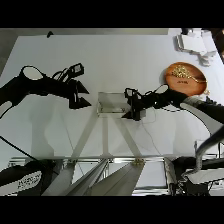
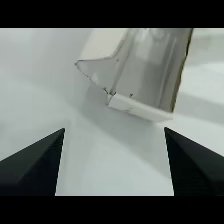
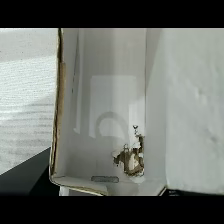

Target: Fold the box and place the chain.

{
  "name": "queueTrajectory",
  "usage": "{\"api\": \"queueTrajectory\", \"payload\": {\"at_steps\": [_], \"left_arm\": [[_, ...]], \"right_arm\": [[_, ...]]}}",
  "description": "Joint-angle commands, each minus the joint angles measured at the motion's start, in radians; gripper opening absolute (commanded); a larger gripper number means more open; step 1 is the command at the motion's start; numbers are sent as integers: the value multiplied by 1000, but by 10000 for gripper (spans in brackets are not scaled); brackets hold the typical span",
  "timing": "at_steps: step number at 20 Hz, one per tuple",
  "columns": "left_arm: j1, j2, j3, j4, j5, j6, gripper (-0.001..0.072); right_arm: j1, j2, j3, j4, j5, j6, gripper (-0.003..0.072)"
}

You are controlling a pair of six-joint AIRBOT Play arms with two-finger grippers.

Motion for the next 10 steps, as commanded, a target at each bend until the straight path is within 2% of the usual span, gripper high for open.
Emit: {"api": "queueTrajectory", "payload": {"at_steps": [1,4,10], "left_arm": [[61,-60,-43,-124,-8,450,699],[43,-137,-43,-166,-13,583,700],[0,-250,-36,-195,-39,592,700]], "right_arm": [[0,0,1,0,0,0,455],[0,0,1,0,1,0,455],[0,0,1,0,1,0,455]]}}
